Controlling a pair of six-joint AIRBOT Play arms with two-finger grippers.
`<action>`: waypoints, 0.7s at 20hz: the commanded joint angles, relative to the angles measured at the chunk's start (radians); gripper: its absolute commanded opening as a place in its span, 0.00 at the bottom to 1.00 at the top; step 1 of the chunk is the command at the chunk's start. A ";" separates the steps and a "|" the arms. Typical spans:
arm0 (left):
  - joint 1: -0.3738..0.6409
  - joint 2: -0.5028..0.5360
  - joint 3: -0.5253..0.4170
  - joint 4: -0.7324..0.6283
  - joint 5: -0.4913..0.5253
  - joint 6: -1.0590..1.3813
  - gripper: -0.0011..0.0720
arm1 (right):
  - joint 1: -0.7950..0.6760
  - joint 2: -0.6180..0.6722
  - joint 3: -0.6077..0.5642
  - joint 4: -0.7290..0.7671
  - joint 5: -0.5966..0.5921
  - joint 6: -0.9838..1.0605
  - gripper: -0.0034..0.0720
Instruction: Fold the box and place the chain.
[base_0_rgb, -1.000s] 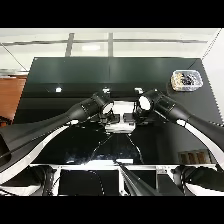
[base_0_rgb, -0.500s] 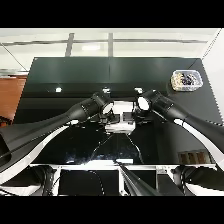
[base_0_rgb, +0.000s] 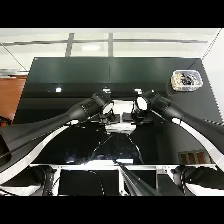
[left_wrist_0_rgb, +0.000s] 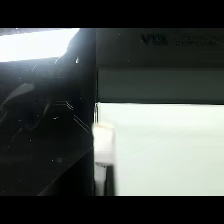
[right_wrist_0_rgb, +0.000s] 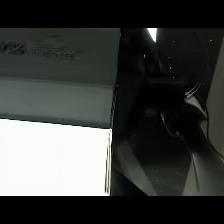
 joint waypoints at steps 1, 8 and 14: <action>0.000 0.000 0.000 0.000 0.002 0.000 0.06 | 0.000 -0.002 -0.001 0.007 0.005 -0.016 0.17; 0.000 0.000 0.000 0.000 0.006 0.000 0.06 | 0.000 -0.002 -0.001 0.012 -0.002 -0.051 0.08; 0.000 0.000 0.000 0.000 0.006 0.000 0.06 | -0.004 0.028 0.000 0.014 0.054 -0.141 0.55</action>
